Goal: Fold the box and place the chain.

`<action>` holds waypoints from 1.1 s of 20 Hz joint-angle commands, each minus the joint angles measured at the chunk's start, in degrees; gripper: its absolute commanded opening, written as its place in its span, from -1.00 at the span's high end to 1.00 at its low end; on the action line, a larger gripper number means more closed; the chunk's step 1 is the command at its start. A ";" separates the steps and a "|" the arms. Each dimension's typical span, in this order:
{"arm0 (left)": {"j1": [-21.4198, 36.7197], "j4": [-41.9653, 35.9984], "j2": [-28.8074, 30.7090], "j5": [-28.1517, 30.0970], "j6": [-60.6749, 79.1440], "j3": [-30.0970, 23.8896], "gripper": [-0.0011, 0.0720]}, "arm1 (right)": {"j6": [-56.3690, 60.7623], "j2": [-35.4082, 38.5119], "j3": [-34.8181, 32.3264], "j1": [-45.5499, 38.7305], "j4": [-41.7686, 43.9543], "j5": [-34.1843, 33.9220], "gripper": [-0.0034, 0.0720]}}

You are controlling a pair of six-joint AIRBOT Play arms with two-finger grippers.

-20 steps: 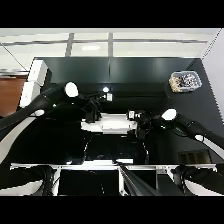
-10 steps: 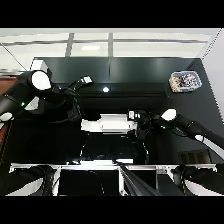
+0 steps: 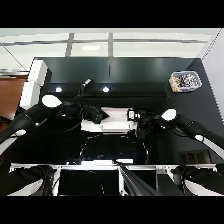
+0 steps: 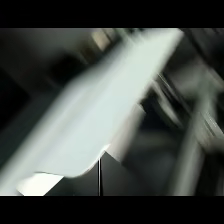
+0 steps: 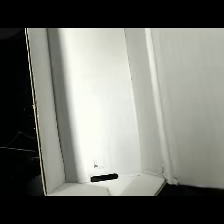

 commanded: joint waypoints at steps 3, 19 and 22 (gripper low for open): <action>-0.20 -1.18 -5.40 12.35 3.26 0.13 0.90 | 0.02 -0.02 0.02 0.07 0.02 -0.02 0.57; 1.27 22.05 0.20 0.96 -0.35 6.88 0.91 | 0.02 -0.02 0.02 0.07 0.02 -0.02 0.57; 3.15 24.22 7.15 -1.90 2.32 4.37 0.90 | 0.02 -0.02 0.04 0.07 0.02 -0.02 0.57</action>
